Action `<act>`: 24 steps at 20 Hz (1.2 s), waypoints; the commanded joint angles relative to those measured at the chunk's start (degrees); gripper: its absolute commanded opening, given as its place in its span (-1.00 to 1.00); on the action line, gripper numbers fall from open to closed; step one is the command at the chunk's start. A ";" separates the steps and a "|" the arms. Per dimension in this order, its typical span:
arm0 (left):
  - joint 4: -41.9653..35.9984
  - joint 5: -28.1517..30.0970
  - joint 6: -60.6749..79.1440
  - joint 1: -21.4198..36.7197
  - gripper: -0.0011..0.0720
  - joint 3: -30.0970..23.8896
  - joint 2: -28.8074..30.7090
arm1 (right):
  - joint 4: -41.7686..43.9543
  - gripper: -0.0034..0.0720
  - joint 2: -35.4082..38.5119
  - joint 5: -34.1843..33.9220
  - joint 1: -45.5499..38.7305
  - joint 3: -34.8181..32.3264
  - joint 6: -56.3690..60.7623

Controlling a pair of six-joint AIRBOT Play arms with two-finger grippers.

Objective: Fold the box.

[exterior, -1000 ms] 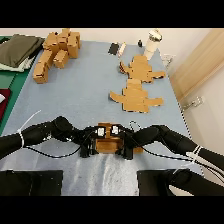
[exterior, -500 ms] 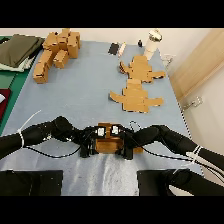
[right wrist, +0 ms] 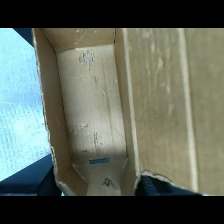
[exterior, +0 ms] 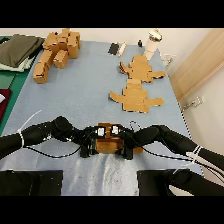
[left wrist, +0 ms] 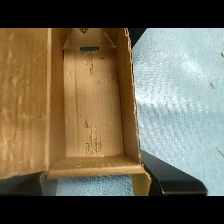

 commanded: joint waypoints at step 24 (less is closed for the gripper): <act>0.00 0.00 0.02 -0.02 0.67 0.07 -0.02 | -28.61 0.98 23.82 -7.89 0.02 0.09 48.30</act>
